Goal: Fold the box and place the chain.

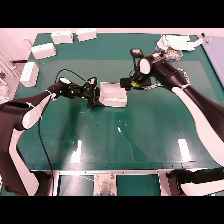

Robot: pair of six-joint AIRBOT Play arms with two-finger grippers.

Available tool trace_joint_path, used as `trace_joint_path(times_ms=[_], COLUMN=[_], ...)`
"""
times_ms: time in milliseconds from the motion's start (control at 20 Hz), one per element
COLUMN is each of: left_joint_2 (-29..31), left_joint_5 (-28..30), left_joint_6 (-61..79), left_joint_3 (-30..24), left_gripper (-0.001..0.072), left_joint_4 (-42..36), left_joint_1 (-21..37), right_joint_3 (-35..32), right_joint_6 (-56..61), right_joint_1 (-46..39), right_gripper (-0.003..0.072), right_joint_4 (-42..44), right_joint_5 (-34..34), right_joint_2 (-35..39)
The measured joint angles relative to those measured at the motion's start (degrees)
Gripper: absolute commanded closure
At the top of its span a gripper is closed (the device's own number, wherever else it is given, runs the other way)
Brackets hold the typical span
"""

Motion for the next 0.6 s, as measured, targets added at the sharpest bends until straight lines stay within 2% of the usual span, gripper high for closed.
trace_joint_path(times_ms=[200,400,600], left_joint_2=[0.0,0.0,0.0], left_joint_5=[0.0,0.0,0.0], left_joint_6=[0.0,0.0,0.0], left_joint_3=[0.0,0.0,0.0], left_gripper=[0.0357,0.0357,0.0357], left_joint_4=[0.0,0.0,0.0], left_joint_1=[0.0,0.0,0.0], right_joint_3=[0.0,-0.1,-2.7], right_joint_6=[-8.9,-20.9,-41.7], right_joint_1=[-2.0,-8.2,-18.4], right_gripper=[0.0236,0.0236,0.0238], right_joint_4=[-0.1,0.4,11.6], right_joint_5=[0.0,-0.7,-5.4], right_joint_2=[5.7,9.0,10.1])
